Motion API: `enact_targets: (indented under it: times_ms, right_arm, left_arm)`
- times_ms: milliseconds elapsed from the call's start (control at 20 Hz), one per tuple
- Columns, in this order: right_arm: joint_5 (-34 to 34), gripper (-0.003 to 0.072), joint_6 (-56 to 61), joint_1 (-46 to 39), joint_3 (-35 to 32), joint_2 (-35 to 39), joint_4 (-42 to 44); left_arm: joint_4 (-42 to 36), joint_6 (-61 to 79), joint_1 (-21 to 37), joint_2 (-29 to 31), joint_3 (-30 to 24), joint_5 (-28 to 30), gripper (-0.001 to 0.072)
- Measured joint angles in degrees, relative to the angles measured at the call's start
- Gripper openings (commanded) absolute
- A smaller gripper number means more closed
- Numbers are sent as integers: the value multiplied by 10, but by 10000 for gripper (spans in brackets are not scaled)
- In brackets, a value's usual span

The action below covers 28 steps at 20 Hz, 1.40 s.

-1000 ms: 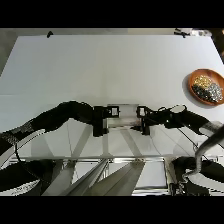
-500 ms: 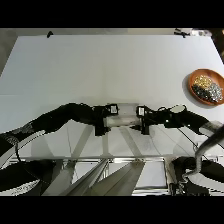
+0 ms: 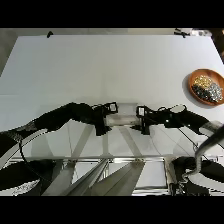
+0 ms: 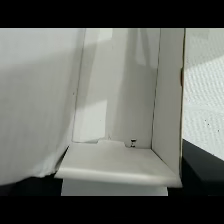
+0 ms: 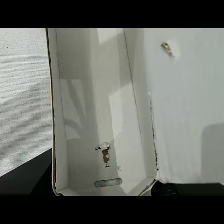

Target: Fold the box and place the chain.

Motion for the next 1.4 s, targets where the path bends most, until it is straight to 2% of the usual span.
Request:
enact_targets:
  times_ms: [100, 300, 350, 550, 650, 1400]
  right_arm:
    - [0, 343, 0, 0, 0, 0, 0]
    - [0, 343, 1, 0, 0, 0, 0]
    - [0, 343, 1, 0, 0, 0, 0]
    - [1, 343, 1, 0, 0, 0, 0]
    - [1, 343, 2, 0, 0, 0, 0]
    - [2, 343, 2, 0, 0, 0, 0]
  left_arm:
    - [-1, 0, 0, -2, 0, 0, 405]
    - [-2, -2, 0, -3, 0, 0, 206]
    - [-2, -2, 0, -4, 0, -1, 134]
    - [2, -4, -1, -4, 0, -3, 117]
    - [6, -5, -3, -4, -1, -5, 4]
    - [28, -4, -26, 4, -2, -43, 11]
